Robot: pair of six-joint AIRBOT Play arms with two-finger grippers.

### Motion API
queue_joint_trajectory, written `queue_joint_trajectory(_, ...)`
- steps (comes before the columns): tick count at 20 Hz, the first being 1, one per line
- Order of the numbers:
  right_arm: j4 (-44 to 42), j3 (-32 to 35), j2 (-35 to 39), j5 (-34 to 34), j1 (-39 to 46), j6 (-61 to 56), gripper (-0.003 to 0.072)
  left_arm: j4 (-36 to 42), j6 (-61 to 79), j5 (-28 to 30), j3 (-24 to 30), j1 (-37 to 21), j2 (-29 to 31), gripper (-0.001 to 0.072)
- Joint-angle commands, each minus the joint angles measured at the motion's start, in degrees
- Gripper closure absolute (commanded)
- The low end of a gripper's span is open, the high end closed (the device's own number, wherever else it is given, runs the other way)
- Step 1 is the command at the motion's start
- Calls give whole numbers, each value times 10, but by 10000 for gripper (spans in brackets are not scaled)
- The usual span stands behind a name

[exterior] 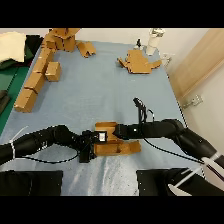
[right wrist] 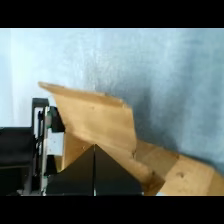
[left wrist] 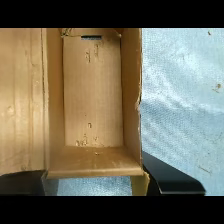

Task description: Fold the box.

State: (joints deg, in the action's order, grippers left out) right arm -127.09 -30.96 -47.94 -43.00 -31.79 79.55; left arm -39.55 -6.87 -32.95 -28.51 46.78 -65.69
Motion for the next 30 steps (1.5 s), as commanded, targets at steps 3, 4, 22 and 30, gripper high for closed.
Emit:
queue_joint_trajectory(3, -3, -33, -121, 7, -1, 93, 683, -1, 0, 0, 0, 0, 0, 249)
queue_joint_trajectory(4, -3, -33, -135, 1, -1, 100, 684, -1, 0, 0, 0, 0, 0, 249)
queue_joint_trajectory(22, 146, -60, 38, -260, -3, 174, 684, -1, 0, -1, 0, 0, 0, 250)
queue_joint_trajectory(30, 232, 19, 76, -210, -79, 374, 157, -1, 0, -1, 0, 0, 0, 249)
